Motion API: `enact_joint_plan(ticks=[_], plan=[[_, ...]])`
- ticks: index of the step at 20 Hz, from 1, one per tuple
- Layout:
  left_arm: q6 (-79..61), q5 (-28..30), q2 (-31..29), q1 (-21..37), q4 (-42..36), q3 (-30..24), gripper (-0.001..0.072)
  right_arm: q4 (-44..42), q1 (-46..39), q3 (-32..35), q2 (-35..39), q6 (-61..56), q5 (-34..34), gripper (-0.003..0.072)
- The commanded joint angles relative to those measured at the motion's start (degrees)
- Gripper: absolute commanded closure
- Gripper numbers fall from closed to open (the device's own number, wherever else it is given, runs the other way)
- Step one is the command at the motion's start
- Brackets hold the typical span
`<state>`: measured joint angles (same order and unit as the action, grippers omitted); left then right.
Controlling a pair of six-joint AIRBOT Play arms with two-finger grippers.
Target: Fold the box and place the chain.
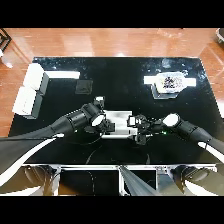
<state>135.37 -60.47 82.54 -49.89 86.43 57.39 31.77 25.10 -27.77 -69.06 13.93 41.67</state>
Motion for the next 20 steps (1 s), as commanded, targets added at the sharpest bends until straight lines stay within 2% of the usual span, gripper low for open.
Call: enact_joint_plan(ticks=[1, 4, 6, 8, 9, 11, 12, 13, 14, 15, 20], plan=[[0.09, 0.02, -0.02, 0.02, 0.74, 0.28, 0.0208, -0.02, 0.02, 0.00, -0.02, -0.07, 0.09, 0.0228], [0.09, 1.33, 0.00, 0.02, 0.74, 0.28, 0.0211, -0.02, 0.02, 0.00, -0.02, -0.04, 0.09, 0.0228], [0.04, 1.42, 0.00, 0.02, 0.74, 0.28, 0.0358, -0.02, 0.02, 0.00, -0.02, -0.04, 0.09, 0.0228], [0.02, 1.40, 0.00, 0.02, 0.76, 0.28, 0.0434, -0.02, 0.02, 0.00, -0.02, -0.07, 0.11, 0.0228], [-0.13, 1.42, 0.02, 0.02, 0.74, 0.28, 0.0525, -0.02, 0.02, 0.00, -0.02, -0.04, 0.09, 0.0228], [-0.24, 1.42, 0.33, 0.02, 0.02, 0.28, 0.0660, 0.00, 0.02, 0.00, -0.02, -0.07, 0.11, 0.0228], [-0.59, 1.44, 0.44, 0.02, -0.48, 0.28, 0.0690, -0.02, 0.02, 0.00, -0.02, -0.07, 0.11, 0.0227], [-0.94, 1.38, 0.44, 0.00, -0.50, 0.28, 0.0690, -0.04, 0.02, 0.00, -0.02, -0.07, 0.11, 0.0178], [-1.64, 1.11, 0.44, 0.02, -0.46, 0.28, 0.0690, -0.02, 0.02, 0.00, 0.00, -0.04, 0.07, 0.0042], [-1.66, 0.26, 0.44, 0.11, -0.04, 0.31, 0.0690, -0.02, 0.02, -0.02, 0.02, -0.04, -0.15, -0.0019], [-1.84, -4.66, -1.55, 1.57, 4.90, 0.28, 0.0689, 3.56, 0.00, -0.07, 3.98, -0.33, -0.07, -0.0018]])
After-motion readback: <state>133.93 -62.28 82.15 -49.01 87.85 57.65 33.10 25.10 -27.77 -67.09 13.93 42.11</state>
